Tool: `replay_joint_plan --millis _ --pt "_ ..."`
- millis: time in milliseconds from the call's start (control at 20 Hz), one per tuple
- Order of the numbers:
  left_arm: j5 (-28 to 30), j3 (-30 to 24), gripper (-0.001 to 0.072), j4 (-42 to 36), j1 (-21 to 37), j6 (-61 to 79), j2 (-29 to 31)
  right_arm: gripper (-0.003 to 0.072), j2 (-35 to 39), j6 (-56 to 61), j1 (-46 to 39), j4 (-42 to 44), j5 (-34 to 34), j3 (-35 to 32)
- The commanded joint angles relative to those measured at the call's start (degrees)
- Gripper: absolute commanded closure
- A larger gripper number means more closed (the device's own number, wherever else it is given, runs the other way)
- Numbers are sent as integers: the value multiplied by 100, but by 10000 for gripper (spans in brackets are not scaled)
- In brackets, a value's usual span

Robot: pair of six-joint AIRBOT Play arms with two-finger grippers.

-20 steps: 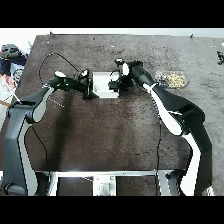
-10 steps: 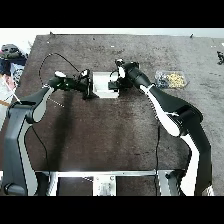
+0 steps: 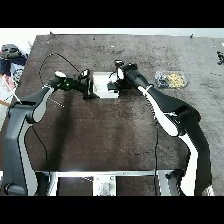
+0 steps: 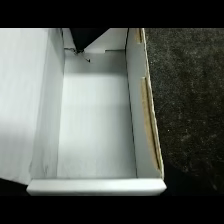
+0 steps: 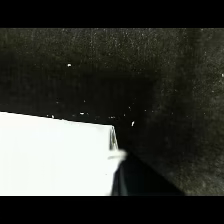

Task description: Fold the box and place the chain.

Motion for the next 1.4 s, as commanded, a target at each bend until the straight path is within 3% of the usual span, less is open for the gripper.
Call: replay_joint_plan --millis 0,250,300,400,500,1350 --pt "0 4 263 4 7 4 -2 660 -44 17 17 15 -28 0" --pt "0 4 263 4 7 4 -2 669 -44 31 26 17 -92 0" --pt "0 4 263 4 7 7 -2 559 -44 57 24 17 -90 0" --pt "0 4 263 4 7 7 -2 510 -42 55 26 20 -68 0" --pt "0 4 263 4 7 4 -2 268 -31 46 26 92 -63 0" --pt "2 4 263 4 7 7 -2 266 369 -354 28 103 94 0"
